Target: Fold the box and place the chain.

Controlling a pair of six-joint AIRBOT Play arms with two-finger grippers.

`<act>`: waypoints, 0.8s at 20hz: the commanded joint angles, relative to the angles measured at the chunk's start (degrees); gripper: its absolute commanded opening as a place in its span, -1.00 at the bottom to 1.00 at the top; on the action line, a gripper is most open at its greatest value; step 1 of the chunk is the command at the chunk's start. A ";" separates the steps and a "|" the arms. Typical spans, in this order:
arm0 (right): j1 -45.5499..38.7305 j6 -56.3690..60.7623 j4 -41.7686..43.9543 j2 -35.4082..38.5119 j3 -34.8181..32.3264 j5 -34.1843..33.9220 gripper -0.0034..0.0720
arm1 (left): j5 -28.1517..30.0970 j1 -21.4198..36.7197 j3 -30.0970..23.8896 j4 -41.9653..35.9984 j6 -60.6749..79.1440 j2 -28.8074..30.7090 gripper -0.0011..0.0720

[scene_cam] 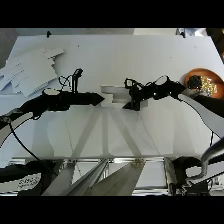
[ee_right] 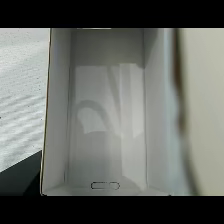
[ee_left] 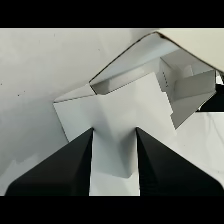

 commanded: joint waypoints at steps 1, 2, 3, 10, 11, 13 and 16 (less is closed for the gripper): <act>0.04 0.02 0.04 -0.04 -0.02 0.02 0.46 | 0.00 -0.09 0.57 8.59 -6.91 0.22 -0.16; 0.04 0.02 0.04 -0.04 0.00 0.02 0.46 | 0.00 -0.07 0.76 9.49 -7.85 0.59 -0.16; 0.04 0.02 0.04 -0.04 -0.02 0.02 0.46 | 0.00 -0.07 1.14 9.75 -7.80 1.01 -0.16; 0.04 0.02 0.04 -0.04 0.00 0.02 0.46 | 0.48 -2.32 5.70 19.21 -12.94 1.38 -0.16; 0.04 0.02 0.04 -0.04 0.00 0.02 0.46 | 1.29 -2.80 5.70 19.39 -12.98 1.36 -0.16; 0.04 0.02 0.04 -0.04 0.00 0.02 0.46 | 3.65 -3.76 5.75 18.71 -13.29 1.38 -0.16; 0.04 0.02 0.04 -0.04 0.00 0.02 0.46 | 4.46 -4.74 5.97 19.41 -13.94 1.36 -0.16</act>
